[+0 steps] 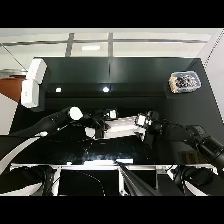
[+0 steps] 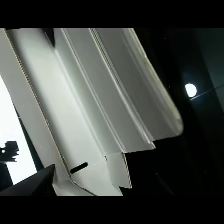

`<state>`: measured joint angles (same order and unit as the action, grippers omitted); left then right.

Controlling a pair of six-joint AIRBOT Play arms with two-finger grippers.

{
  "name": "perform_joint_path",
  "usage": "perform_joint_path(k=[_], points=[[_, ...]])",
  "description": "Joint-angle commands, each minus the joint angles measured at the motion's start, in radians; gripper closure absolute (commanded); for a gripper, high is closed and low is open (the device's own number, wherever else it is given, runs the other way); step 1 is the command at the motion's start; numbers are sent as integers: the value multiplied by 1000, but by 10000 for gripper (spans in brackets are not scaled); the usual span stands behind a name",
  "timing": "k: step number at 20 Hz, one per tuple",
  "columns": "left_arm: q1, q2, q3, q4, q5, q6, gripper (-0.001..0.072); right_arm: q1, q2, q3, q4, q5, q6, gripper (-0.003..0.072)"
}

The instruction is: Fold the box and place the chain.

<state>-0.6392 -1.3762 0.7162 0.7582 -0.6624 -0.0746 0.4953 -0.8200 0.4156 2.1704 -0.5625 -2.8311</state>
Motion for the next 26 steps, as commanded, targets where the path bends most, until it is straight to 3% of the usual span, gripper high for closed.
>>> perform_joint_path(k=[1, 4, 12, 16, 26], points=[[-1, 0, 1, 0, 1, 0, 678, -5, -3, 12, 28, -48, -43, -13], [-1, 0, 1, 0, 1, 0, 678, 3, -34, 12, 130, -51, -155, -13], [0, 0, 1, 0, 1, 0, 678, 22, -90, 12, 194, -47, -158, -13], [0, 0, 1, 0, 0, 0, 678, 53, -93, 11, 204, -130, -158, -13], [0, 0, 1, 0, 0, 0, 678, 54, -167, 11, 143, -99, -158, -12]])
